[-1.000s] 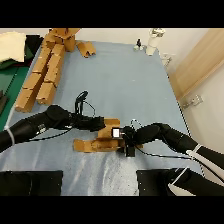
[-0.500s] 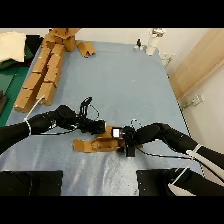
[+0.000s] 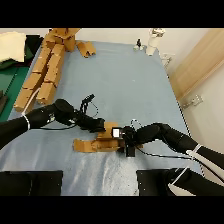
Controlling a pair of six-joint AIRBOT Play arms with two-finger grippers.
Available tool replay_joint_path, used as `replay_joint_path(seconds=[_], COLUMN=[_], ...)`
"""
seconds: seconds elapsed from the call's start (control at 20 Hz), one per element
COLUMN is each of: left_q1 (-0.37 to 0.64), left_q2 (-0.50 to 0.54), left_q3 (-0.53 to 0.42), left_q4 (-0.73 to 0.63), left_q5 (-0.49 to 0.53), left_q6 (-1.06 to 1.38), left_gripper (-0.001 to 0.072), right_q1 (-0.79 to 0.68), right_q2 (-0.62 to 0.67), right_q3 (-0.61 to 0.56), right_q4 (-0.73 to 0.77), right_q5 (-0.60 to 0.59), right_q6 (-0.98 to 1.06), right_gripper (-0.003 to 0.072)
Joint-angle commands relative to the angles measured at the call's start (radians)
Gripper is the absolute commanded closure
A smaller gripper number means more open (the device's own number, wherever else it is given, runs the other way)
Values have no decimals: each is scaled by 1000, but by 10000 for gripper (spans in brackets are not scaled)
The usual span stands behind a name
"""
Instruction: Fold the box.
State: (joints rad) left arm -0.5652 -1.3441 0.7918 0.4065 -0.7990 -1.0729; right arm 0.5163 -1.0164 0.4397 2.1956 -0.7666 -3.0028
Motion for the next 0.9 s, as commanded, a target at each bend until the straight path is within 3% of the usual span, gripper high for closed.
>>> replay_joint_path(seconds=[0.0,0.1,0.25,0.4,0.5,0.65,0.85], left_q1=[53,94,173,208,203,189,45], left_q2=[51,157,283,294,277,271,237], left_q3=[31,27,6,-41,-100,-206,-246], left_q4=[-5,2,3,1,0,-58,-253], left_q5=[-75,-96,-223,-372,-396,-374,-159], left_q6=[128,232,305,253,182,120,178], left_gripper=[701,701,700,700,701,701,700], right_q1=[1,1,1,1,1,1,1], right_q2=[0,0,0,0,0,0,0], right_q3=[-1,-1,-1,-1,-1,-1,-1], right_q4=[0,0,0,0,0,0,0], right_q5=[0,0,0,0,0,0,-1], right_q6=[0,0,0,0,0,0,0], right_gripper=[184,184,184,184,184,184,184])
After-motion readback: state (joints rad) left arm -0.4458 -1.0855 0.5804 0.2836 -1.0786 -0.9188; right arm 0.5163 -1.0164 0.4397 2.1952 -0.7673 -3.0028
